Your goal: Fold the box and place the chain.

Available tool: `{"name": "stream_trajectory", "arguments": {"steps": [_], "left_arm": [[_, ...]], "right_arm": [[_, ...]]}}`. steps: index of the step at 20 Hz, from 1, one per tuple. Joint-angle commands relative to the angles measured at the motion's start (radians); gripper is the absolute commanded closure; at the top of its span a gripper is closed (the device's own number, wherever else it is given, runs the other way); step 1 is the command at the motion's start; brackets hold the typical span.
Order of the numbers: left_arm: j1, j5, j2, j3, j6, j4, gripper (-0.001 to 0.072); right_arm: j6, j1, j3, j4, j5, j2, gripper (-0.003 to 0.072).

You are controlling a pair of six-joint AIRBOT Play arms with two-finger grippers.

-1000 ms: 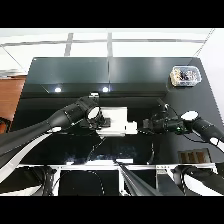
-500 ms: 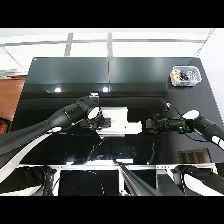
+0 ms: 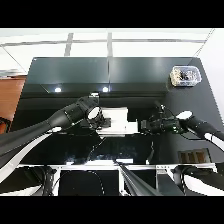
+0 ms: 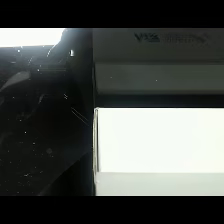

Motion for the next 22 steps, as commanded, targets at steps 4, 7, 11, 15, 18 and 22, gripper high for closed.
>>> {"name": "stream_trajectory", "arguments": {"steps": [4,7,11,15,18,22], "left_arm": [[0.0,0.0,0.0,0.001,0.0,0.0,0.068],[0.0,0.0,0.0,0.001,0.0,0.0,0.068],[0.0,0.0,0.0,0.001,0.0,0.0,0.068],[0.0,0.001,0.0,0.001,0.0,0.0,0.068],[0.0,0.001,0.0,0.001,0.0,0.0,0.068],[0.0,0.001,0.0,0.001,0.0,0.0,0.068]], "right_arm": [[-0.154,-0.054,0.048,0.029,0.205,-0.009,0.0277],[-0.153,-0.055,0.074,0.032,0.212,-0.009,0.0099],[-0.153,-0.055,0.084,0.097,0.225,-0.009,0.01],[-0.153,-0.037,0.084,0.161,0.227,-0.009,0.0161],[-0.146,0.01,0.087,0.161,0.215,-0.009,0.0201],[-0.136,0.049,0.096,0.156,0.168,-0.009,0.0321]]}}
